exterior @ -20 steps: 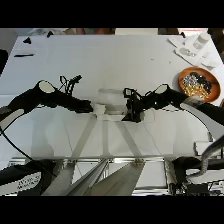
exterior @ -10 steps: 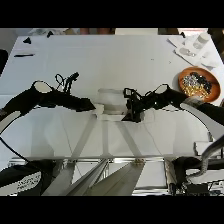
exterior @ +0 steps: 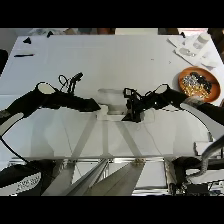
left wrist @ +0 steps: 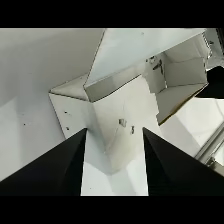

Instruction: Fold the box and place the chain.

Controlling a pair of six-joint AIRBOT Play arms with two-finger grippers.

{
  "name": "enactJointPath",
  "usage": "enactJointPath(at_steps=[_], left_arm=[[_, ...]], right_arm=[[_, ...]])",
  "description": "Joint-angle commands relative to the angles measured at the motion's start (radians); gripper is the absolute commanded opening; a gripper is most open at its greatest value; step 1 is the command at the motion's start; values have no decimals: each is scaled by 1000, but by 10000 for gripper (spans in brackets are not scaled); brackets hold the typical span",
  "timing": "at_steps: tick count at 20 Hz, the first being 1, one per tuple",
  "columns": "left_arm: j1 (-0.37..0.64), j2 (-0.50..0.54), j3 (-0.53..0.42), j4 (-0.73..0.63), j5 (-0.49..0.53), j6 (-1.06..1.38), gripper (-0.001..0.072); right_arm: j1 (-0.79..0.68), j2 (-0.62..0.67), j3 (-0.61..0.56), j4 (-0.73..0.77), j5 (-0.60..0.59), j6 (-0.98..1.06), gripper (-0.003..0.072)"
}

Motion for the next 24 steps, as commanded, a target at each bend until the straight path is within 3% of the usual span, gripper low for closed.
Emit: enactJointPath(at_steps=[1,10,15,21,24], left_arm=[[-27,0,0,40,50,3,413],[-105,0,0,163,209,2,410],[-107,0,0,242,214,-32,410],[-108,0,3,244,195,-139,410],[-134,0,36,353,158,-228,408]], right_arm=[[0,0,0,0,0,0,347],[0,0,0,0,0,0,347],[0,0,0,0,0,0,347],[0,0,0,0,0,0,347],[0,0,0,0,0,0,347]])
